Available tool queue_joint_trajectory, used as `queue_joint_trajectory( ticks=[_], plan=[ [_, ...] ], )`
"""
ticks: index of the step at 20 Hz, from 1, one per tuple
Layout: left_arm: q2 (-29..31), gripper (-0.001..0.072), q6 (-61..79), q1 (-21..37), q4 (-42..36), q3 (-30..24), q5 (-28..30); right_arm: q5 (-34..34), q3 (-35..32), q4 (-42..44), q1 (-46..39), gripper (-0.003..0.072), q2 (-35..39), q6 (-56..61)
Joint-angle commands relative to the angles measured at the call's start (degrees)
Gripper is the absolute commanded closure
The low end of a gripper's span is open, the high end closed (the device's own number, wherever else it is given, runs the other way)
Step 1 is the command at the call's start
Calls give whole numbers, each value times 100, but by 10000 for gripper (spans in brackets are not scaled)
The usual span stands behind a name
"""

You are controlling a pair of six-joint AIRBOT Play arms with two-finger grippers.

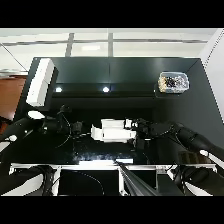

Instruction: Fold the box and place the chain.

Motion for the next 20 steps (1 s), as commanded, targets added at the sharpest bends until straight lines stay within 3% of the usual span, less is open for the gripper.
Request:
queue_joint_trajectory(
  ticks=[1, 6, 11, 20],
  plan=[
    [52, 8, -66, -116, -63, 374, -433, 2, -2, 0, 11, 208, 0, -2],
    [216, 8, -680, -914, 114, 527, 66, 11, -2, 0, 11, 208, 0, 0],
    [216, 9, -1261, -1794, 247, 527, 1021, 9, -2, 0, 11, 208, 0, 0],
    [214, 13, -2507, -2636, 953, 540, 2232, 11, -2, 0, 11, 208, 0, -2]
  ],
)
